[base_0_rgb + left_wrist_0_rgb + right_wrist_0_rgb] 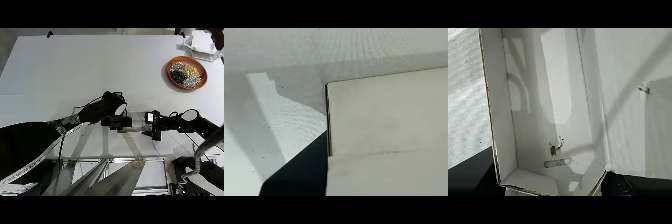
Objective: Fold the box and place the chain.
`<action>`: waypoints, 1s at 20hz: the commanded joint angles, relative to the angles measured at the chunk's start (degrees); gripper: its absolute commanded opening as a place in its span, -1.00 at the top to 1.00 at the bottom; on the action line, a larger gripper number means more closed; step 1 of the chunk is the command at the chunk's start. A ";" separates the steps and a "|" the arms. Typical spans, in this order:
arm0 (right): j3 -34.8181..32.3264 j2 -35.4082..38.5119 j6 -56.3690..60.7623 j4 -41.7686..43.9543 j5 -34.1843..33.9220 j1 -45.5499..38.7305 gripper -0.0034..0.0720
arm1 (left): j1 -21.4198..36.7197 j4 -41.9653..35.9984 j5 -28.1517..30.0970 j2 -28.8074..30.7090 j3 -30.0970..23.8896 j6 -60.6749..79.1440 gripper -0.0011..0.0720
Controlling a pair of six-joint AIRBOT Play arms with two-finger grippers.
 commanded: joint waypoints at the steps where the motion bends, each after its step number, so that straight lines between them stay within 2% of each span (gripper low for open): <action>1: 0.00 0.04 -0.11 -0.02 -0.11 0.00 0.06 | -0.85 0.04 0.79 -0.70 -0.17 -1.14 0.96; 2: 0.00 0.04 -0.11 -0.02 -0.11 0.00 0.06 | -0.85 0.00 1.11 -0.70 -0.17 -1.14 0.96; 3: 0.00 0.04 -0.09 -0.02 -0.09 0.00 0.06 | -0.85 -0.22 1.44 -0.70 -0.17 -1.22 0.80; 4: 0.00 0.04 -0.11 -0.02 -0.09 0.00 0.06 | -0.87 -0.24 1.84 -0.70 -0.17 -1.81 0.47; 5: 0.00 0.04 -0.11 -0.02 -0.09 0.00 0.06 | -0.87 -0.33 2.32 -0.70 -0.17 -1.92 0.32; 7: 0.00 0.11 -0.11 -0.07 -0.09 0.00 0.06 | -0.87 -0.42 2.91 -0.70 -0.17 -1.92 0.34; 10: 0.00 0.15 -0.11 -0.04 -0.07 0.00 0.06 | -0.87 -0.37 2.91 -0.70 -0.17 -1.90 0.97; 15: 0.00 0.15 -0.11 -0.04 -0.09 0.00 0.06 | -0.87 -0.59 2.97 -0.61 -0.17 -1.88 0.91; 17: 0.00 0.15 -0.11 -0.04 -0.09 0.00 0.06 | -0.79 -1.33 3.15 0.07 -0.17 -1.70 0.52; 19: 0.00 0.15 -0.11 -0.04 -0.09 0.00 0.06 | 0.02 -1.29 3.15 1.77 -0.17 -1.38 0.37; 20: 0.00 0.15 -0.11 -0.04 -0.09 0.00 0.06 | 0.61 -1.29 3.17 2.91 -0.17 0.35 0.37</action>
